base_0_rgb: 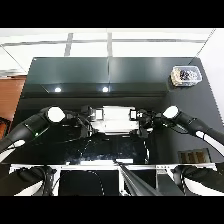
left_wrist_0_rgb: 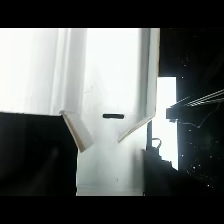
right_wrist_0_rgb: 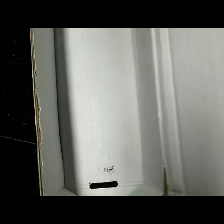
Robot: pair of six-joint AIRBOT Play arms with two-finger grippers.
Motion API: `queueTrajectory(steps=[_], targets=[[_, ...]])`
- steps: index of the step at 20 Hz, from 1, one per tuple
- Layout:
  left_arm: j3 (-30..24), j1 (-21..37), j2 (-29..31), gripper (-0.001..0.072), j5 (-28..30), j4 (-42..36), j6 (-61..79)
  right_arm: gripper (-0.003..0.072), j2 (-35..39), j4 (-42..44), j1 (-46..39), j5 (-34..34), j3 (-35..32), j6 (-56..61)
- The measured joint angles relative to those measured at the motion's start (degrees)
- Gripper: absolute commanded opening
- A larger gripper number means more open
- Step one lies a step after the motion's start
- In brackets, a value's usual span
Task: Fold the box and place the chain.
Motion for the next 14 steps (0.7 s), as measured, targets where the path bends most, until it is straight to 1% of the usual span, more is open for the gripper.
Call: queueTrajectory(steps=[2,3,9,14], targets=[[0.1,-1.4,-0.8,0.026,0.8,-1.1,0.4,0.0108,0.0,0.0,0.0,0.0,0.0,0.0],[0.1,-1.9,-1.2,0.0204,1.2,-1.6,0.6,0.0108,0.0,0.0,0.0,0.0,0.0,0.0],[0.1,-3.2,-2.4,0.0196,2.8,-5.7,0.8,0.0108,0.0,0.0,0.0,0.0,0.0,0.0],[0.1,-3.3,-5.2,0.0197,4.3,-15.6,1.7,0.0108,0.0,0.0,0.0,0.0,0.0,0.0]])
